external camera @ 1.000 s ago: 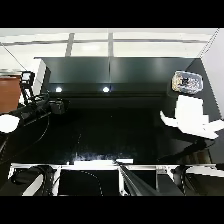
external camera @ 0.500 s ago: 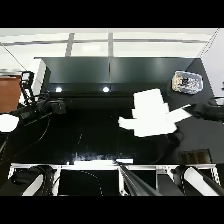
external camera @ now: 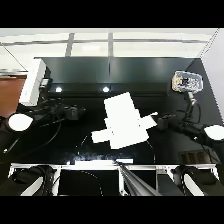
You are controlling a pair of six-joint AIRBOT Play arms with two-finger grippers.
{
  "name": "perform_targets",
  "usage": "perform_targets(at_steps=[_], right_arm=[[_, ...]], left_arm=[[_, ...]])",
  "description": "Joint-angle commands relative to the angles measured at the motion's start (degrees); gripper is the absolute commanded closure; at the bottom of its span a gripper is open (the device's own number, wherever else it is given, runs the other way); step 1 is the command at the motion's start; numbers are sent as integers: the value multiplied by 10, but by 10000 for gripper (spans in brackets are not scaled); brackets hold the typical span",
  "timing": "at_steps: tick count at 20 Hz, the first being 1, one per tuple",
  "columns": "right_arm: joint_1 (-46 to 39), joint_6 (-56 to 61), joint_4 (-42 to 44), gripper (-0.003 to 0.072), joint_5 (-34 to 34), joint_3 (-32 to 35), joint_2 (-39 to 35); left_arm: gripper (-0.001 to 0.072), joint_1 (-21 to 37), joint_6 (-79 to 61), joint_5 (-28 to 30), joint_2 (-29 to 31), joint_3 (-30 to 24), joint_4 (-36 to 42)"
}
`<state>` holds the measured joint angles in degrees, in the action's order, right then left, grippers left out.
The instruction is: Fold the box and place the chain.
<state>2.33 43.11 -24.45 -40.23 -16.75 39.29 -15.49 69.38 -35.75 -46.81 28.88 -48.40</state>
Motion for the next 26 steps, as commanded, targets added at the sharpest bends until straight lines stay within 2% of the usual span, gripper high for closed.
perform_targets(at_steps=[1, 4, 7, 14, 17, 21, 22, 24, 26], right_arm=[[94, 8, 7, 676, 92, 26, -13], [107, 15, 7, 676, 92, 26, -13], [107, 15, 7, 676, 92, 26, -13], [107, 17, 7, 676, 91, 26, -13], [107, 22, 6, 675, 85, 26, -13], [107, 23, 6, 676, 79, 26, -13], [107, 23, 6, 676, 79, 26, -13], [107, 23, 6, 676, 79, 26, -13], [107, 23, 5, 675, 79, 26, -13]], left_arm=[[1, -31, 1, -17, -73, 2, 113], [2, -17, -8, -88, -165, 25, 189], [1, 1, -79, -154, -258, 59, 267], [2, -1, -198, -320, -432, 132, 339], [3, -1, -252, -371, -472, 171, 305], [35, -9, -261, -389, -496, 226, 269], [88, -15, -266, -393, -499, 236, 260], [238, -26, -276, -401, -500, 247, 241], [287, -28, -281, -401, -500, 251, 227]])
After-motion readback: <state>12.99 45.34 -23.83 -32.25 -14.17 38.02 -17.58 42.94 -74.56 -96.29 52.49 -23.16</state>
